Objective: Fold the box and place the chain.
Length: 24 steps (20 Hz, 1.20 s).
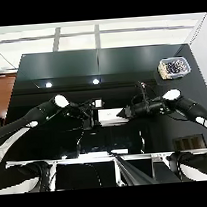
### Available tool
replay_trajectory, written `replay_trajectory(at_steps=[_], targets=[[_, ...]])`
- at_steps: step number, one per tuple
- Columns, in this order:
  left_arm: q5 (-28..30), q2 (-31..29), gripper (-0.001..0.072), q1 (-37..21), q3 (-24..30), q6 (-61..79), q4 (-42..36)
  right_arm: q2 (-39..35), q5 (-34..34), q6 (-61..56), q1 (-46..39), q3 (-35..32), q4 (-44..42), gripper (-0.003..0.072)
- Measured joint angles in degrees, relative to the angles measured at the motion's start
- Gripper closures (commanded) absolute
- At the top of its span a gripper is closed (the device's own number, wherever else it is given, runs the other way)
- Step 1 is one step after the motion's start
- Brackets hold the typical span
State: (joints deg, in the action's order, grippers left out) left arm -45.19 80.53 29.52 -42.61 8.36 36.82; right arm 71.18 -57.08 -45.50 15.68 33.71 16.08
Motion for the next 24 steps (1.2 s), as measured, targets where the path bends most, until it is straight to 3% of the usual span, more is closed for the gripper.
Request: replay_trajectory(at_steps=[10,11,13,18,24], targets=[[-0.1,0.0,0.0336,0.0,0.0,-0.1,0.0,1.9,2.8,-2.8,-0.1,0.7,3.9,0.0673],[-0.1,0.0,0.029,0.0,0.0,-0.1,0.0,1.0,2.4,-2.8,-0.5,1.5,5.1,0.0673],[-0.2,-0.2,-0.0011,0.0,0.0,-0.1,0.2,-2.1,-0.9,-3.0,-2.5,3.3,6.0,0.0673],[-0.5,-2.7,-0.0011,0.0,0.0,-4.0,3.1,-14.9,-10.6,-5.9,-13.6,5.5,12.6,0.0673],[-3.6,-11.6,-0.0005,1.7,-0.6,-13.1,7.4,-24.8,-16.8,-10.1,-29.3,5.9,24.0,0.0672]])
